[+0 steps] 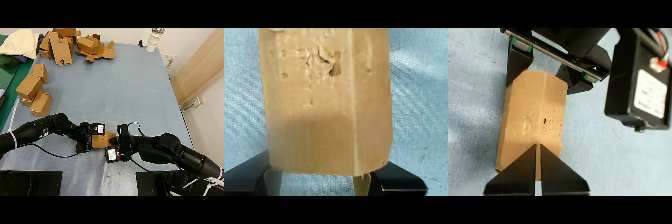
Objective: Fold the box.
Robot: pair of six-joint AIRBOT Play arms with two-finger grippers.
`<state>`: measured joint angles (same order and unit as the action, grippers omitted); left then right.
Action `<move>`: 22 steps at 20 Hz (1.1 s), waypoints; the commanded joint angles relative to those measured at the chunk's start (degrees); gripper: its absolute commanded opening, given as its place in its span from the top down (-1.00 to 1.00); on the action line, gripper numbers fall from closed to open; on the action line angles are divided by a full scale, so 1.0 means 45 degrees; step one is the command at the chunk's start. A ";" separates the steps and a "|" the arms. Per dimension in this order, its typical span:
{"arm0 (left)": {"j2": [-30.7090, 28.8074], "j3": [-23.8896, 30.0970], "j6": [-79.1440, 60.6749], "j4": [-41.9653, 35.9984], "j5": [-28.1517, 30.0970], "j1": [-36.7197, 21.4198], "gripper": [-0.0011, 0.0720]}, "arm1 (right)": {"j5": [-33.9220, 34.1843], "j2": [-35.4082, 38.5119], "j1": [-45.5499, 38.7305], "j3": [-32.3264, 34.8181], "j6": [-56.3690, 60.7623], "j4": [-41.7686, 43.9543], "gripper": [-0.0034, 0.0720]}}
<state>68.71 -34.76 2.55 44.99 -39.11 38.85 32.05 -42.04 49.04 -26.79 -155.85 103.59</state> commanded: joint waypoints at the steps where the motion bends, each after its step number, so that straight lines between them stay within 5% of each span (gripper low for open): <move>1: 0.0000 -0.0010 0.0005 0.0000 0.0019 0.0000 0.15 | -0.0063 0.0010 0.0005 -0.0010 0.0005 0.0418 0.07; 2: 0.0000 -0.0010 0.0005 0.0000 0.0019 0.0000 0.15 | -0.0058 0.0019 0.0005 -0.0010 0.0000 0.0831 -0.21; 17: 0.0000 -0.0010 0.0005 -0.0005 0.0010 0.0000 0.15 | -0.0923 -0.1117 0.0005 -0.0010 -0.0039 0.0010 -0.21; 22: 0.0000 -0.0010 0.0005 -0.0005 -0.0005 0.0000 0.14 | -0.1020 -0.1088 0.0005 -0.0097 -0.0039 0.0015 0.15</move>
